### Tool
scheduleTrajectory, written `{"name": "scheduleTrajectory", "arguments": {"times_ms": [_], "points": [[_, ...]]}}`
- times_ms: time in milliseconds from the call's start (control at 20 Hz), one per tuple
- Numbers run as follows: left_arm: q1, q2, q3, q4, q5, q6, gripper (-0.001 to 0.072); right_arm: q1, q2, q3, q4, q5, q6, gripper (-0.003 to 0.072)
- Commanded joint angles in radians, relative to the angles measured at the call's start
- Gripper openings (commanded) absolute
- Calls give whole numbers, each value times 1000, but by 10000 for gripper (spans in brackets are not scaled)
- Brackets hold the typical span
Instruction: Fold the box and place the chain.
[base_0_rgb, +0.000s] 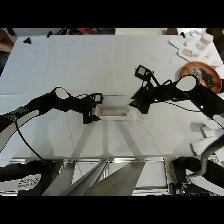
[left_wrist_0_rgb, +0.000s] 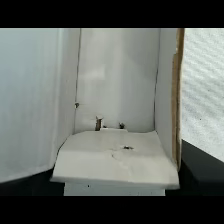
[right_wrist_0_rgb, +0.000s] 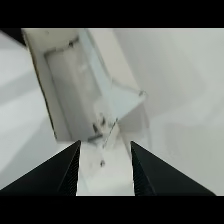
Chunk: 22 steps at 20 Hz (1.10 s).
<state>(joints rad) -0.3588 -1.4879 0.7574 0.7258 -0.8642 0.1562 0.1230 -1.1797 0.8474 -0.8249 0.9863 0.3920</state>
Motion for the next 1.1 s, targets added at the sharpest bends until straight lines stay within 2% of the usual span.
{"name": "scheduleTrajectory", "arguments": {"times_ms": [0, 250, 600, 900, 1050], "points": [[0, 0, 1, 0, 0, 0, 443, 8, 10, 0, -156, 76, -66, 345], [0, 0, 1, 0, 0, 0, 443, 36, -61, 0, -164, 68, -185, 343], [0, 0, 1, 0, 0, 0, 443, 36, -181, 0, -163, 38, -219, 340], [0, 0, 1, 0, 0, 0, 443, 42, -197, 0, -58, 37, -311, 342], [0, 0, 1, 0, 0, 0, 443, 52, -197, 0, -51, 30, -323, 341]]}}
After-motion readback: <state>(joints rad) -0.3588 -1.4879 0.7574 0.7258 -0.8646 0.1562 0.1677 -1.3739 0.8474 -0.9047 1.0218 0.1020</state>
